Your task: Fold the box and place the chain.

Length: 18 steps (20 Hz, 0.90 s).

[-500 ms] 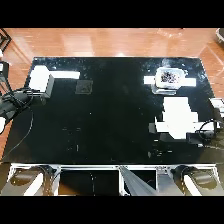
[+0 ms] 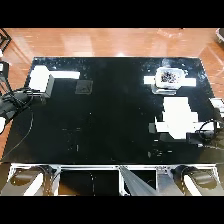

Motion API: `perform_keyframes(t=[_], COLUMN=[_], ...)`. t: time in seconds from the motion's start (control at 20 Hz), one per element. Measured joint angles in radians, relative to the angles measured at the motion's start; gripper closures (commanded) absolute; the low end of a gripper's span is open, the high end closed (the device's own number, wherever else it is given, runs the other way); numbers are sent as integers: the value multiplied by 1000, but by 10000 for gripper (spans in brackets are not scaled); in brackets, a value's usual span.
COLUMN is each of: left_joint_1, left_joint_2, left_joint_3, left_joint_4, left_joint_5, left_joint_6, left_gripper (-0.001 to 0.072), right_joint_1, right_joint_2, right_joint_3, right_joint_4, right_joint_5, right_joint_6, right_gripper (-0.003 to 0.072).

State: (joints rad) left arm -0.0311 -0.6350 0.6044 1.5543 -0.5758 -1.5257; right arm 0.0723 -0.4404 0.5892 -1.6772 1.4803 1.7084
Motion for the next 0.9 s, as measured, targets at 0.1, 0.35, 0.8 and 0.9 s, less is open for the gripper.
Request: perform_keyframes(t=[0.1,0.35,0.8,0.9], left_joint_1=[0,0,0,0], left_joint_2=[0,0,0,0], left_joint_3=[0,0,0,0], left_joint_4=[0,0,-1,-3], left_joint_5=[0,0,11,15], left_joint_6=[0,0,0,0], left_gripper=[684,684,682,613], right_joint_1=[0,0,0,0], right_joint_2=[0,0,-2,-2], right_joint_3=[0,0,0,0], right_joint_4=[0,-2,29,59], right_joint_5=[0,0,-220,-245], right_joint_6=[0,-8,-26,-26], right_gripper=[665,665,665,665])
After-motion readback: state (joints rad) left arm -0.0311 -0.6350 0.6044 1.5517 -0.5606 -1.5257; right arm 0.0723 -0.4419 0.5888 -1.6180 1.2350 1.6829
